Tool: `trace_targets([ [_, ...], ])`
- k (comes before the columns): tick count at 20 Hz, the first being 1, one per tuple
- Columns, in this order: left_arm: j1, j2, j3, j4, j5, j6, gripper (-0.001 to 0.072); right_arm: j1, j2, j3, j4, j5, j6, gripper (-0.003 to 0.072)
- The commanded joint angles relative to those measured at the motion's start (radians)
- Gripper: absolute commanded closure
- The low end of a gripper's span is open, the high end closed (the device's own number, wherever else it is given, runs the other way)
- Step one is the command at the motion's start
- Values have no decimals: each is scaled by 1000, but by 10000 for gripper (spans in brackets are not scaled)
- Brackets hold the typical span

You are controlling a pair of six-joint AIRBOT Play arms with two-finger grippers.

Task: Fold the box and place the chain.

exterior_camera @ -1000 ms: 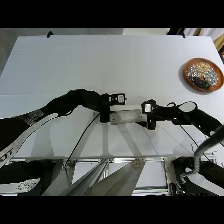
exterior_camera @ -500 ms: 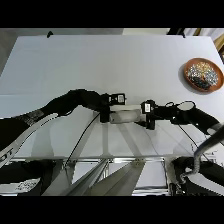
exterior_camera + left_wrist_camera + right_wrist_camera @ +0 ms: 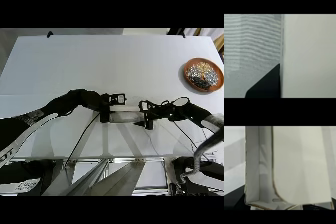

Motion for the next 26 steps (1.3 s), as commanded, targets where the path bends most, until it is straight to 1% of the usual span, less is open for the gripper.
trace_targets([
  [1, 0, 1, 1, 0, 1, -2, 697, 0, -21, 2, -36, 0, 18, 117],
  [10, 0, 1, 1, 0, 1, -2, 697, -3, -22, 2, -45, -8, 32, 114],
  [11, 0, 1, 1, 0, 1, -1, 697, -3, -22, 2, -42, -11, 32, 124],
  [12, 0, 1, 1, 0, 1, -2, 697, -3, -22, 2, -33, -14, 32, 162],
  [14, 0, 1, 1, 0, 1, -2, 697, -2, -22, 2, -24, -24, 32, 170],
  [15, 0, 1, 1, 0, 1, -2, 697, -2, -22, 2, -26, -30, 32, 195],
  [16, 0, 1, 1, 0, 1, -1, 697, -2, -22, 2, -26, -29, 32, 247],
  [17, 0, 1, 1, 0, 1, -2, 697, -2, -22, 2, -26, -29, 32, 280],
  [20, 0, 1, 1, 0, 1, -2, 697, -2, -22, 2, -26, -24, 34, 360],
  [21, 0, 1, 1, 0, 1, -2, 697, -2, -22, 2, -26, -22, 34, 373],
  [26, 0, 1, 1, 0, 1, -2, 697, -2, -22, 2, -26, -20, 36, 370],
])
